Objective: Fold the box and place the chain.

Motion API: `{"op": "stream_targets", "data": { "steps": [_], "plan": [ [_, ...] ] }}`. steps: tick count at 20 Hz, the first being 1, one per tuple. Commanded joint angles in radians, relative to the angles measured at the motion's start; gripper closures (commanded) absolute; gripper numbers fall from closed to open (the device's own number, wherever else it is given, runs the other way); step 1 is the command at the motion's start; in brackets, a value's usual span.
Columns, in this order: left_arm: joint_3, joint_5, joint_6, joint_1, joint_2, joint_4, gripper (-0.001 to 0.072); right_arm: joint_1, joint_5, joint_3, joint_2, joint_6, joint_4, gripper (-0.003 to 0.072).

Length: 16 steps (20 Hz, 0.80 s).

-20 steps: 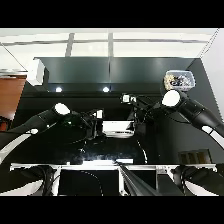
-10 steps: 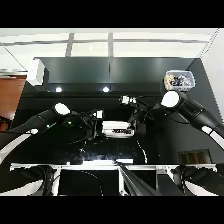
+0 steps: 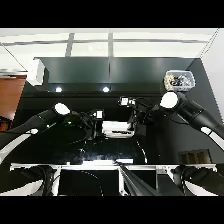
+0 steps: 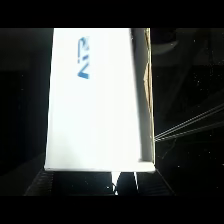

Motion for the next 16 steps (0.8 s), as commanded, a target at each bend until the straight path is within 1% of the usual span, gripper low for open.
{"op": "stream_targets", "data": {
  "steps": [1,13,16],
  "plan": [
    [0.000,0.001,-0.001,0.000,0.000,-0.002,0.0226,0.000,-0.003,0.002,0.000,0.003,-0.005,0.0327],
    [0.000,0.000,-0.001,0.000,0.000,-0.001,0.0226,0.000,0.010,0.002,0.005,0.014,-0.031,0.0327],
    [0.000,0.000,-0.001,0.000,0.000,-0.002,0.0226,0.000,0.042,0.002,0.005,0.014,-0.060,0.0328]
  ]
}}
